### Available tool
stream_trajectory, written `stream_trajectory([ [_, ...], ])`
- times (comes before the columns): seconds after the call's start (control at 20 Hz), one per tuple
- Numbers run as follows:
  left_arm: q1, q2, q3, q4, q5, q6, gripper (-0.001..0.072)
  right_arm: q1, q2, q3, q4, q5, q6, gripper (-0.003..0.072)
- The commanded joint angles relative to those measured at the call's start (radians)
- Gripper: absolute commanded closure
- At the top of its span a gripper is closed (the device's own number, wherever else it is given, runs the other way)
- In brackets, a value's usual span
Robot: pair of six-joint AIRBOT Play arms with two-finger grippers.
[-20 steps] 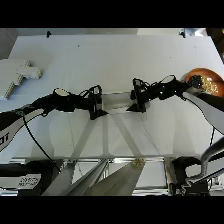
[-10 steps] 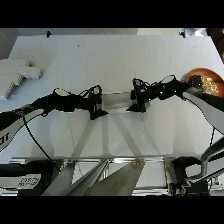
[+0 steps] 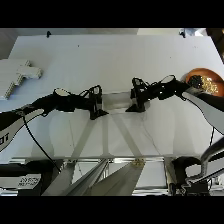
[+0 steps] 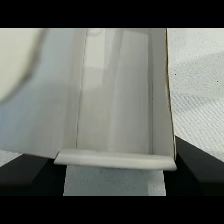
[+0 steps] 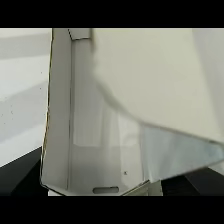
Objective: Fold the box and place the chain.
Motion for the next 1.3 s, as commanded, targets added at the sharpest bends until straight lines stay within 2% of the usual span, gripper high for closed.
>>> stream_trajectory([
  [0.0,0.000,-0.001,0.000,0.000,-0.001,0.000,0.0336,0.000,0.013,0.001,-0.003,0.005,0.005,-0.0019],
  [0.15,0.000,-0.001,0.000,0.000,-0.001,0.000,0.0336,-0.005,0.056,0.001,-0.044,0.010,0.066,-0.0019],
  [0.35,0.000,-0.001,0.000,0.000,-0.001,0.000,0.0336,-0.048,0.141,0.001,-0.204,0.018,0.185,-0.0016],
  [0.45,0.000,-0.001,0.000,0.000,-0.001,0.000,0.0336,-0.088,0.193,0.001,-0.220,0.051,0.238,-0.0010],
  [0.55,0.000,-0.001,0.000,0.000,-0.001,0.000,0.0336,-0.119,0.246,0.001,-0.220,0.113,0.249,0.0056],
  [0.6,0.000,-0.001,0.000,0.000,-0.001,0.000,0.0336,-0.125,0.274,0.001,-0.220,0.139,0.272,0.0137],
  [0.7,0.000,-0.001,0.000,0.000,-0.001,0.000,0.0336,-0.117,0.322,0.001,-0.204,0.203,0.290,0.0676],
  [0.8,0.000,-0.001,0.000,0.000,-0.001,0.000,0.0336,-0.080,0.349,0.001,-0.146,0.214,0.379,0.0675],
  [0.9,0.000,-0.001,0.000,0.000,-0.001,0.000,0.0336,-0.016,0.356,0.001,-0.146,0.137,0.533,0.0675],
  [1.0,0.000,-0.001,0.000,0.000,-0.001,0.000,0.0336,0.057,0.356,0.001,-0.168,0.000,0.604,0.0676],
  [1.25,0.000,-0.001,0.000,0.000,-0.001,0.000,0.0336,0.145,0.348,0.001,-0.049,-0.462,0.606,0.0676],
])
